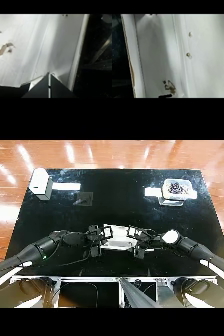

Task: Fold the box and place the chain.

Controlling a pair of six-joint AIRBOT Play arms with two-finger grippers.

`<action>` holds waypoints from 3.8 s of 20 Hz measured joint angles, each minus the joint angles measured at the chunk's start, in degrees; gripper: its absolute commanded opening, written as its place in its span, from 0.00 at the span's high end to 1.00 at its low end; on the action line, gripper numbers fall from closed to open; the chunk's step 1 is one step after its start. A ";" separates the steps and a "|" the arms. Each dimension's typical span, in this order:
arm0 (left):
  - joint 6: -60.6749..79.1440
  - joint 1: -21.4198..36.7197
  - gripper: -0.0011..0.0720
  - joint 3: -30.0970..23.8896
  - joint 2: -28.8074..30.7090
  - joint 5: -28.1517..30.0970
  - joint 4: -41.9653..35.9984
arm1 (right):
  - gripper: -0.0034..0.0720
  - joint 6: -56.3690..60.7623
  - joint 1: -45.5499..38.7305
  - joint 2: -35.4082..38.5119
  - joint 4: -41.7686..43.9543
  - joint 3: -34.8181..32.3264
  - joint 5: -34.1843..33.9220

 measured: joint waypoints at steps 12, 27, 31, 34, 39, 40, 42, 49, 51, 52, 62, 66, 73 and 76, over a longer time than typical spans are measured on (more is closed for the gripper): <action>-6.51 3.26 0.95 0.00 2.54 0.42 1.38 | 0.22 0.02 -0.02 0.00 -0.04 0.02 0.50; -35.08 32.41 0.96 0.00 6.91 21.57 3.78 | 0.22 0.00 0.00 0.17 -0.11 0.00 2.10; -43.63 37.70 0.96 -0.04 6.93 26.18 7.04 | 0.22 0.04 0.00 0.87 -1.14 0.09 2.29; -49.11 39.10 0.96 -0.17 6.93 28.65 9.57 | 0.22 0.04 0.00 1.27 -2.93 0.52 2.27; -53.88 39.71 0.96 -1.44 6.93 30.53 10.97 | 0.22 0.04 0.00 1.49 -4.52 1.99 1.77; -54.18 39.80 0.96 -1.92 6.93 31.10 11.15 | 0.22 0.02 0.00 1.49 -4.68 2.16 1.68; -54.64 39.82 0.96 -2.69 6.93 32.02 11.32 | 0.22 0.02 0.00 1.49 -4.85 2.43 1.57; -59.80 39.93 0.96 -3.52 5.09 31.26 10.32 | 0.22 0.02 0.00 1.49 -5.01 2.60 1.38; -60.50 39.87 0.96 -3.58 3.17 30.58 8.04 | 0.22 0.02 0.00 1.49 -5.01 2.60 1.38; -60.48 39.60 0.96 -3.58 2.16 30.01 6.84 | 0.22 0.02 0.00 1.49 -5.01 2.60 1.38; -58.84 29.44 0.95 -3.54 -4.35 23.45 -1.62 | 0.22 0.00 0.00 1.49 -5.03 2.60 1.33; -57.96 26.69 0.95 -3.45 -4.92 21.84 -3.65 | 0.22 0.00 0.00 1.49 -5.01 2.60 1.31; -56.94 25.51 0.94 -0.33 -5.09 21.70 -4.63 | 0.22 0.00 0.00 1.49 -5.01 2.60 1.29; -56.78 25.44 0.60 1.55 -5.09 24.57 -5.05 | 0.22 0.00 0.00 1.49 -5.03 2.60 1.29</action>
